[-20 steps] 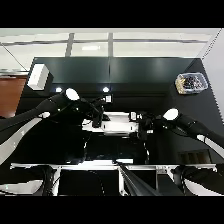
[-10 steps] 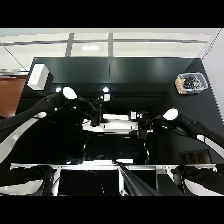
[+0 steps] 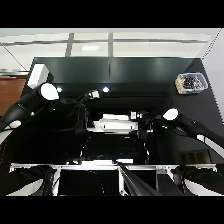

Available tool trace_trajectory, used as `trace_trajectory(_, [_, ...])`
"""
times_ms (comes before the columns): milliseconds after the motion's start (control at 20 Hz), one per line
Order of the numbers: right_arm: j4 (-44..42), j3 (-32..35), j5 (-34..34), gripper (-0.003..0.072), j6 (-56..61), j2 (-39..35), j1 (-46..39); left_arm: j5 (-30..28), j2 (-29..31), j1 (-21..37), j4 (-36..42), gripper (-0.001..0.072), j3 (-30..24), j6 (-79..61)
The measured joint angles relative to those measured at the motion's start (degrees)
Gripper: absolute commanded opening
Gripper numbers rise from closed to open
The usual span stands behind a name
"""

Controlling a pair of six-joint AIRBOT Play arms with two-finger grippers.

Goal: Fold the box and place the chain.

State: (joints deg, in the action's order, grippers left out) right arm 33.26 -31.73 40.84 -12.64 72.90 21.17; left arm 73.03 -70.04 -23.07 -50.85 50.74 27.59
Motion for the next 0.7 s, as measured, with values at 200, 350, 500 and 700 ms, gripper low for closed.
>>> trace_trajectory(200, [0.02, -0.02, 0.04, 0.0239, 0.0, 0.0, 0.0, -7.32, -0.44, -0.92, 20.24, 0.0027, -5.51, -5.75])
trace_trajectory(350, [0.04, -0.02, 0.07, 0.0245, -0.02, 0.0, 0.0, -21.35, -1.68, -0.9, 32.85, 0.0027, -7.28, -12.31])
trace_trajectory(500, [0.04, -0.02, 0.09, 0.0245, -0.04, 0.0, 0.0, -32.06, -4.46, -0.92, 36.44, 0.0027, -7.34, -15.87])
trace_trajectory(700, [0.04, -0.02, 0.11, 0.0245, -0.04, 0.0, 0.02, -31.91, -9.46, -0.98, 34.6, 0.0028, -6.75, -16.61])
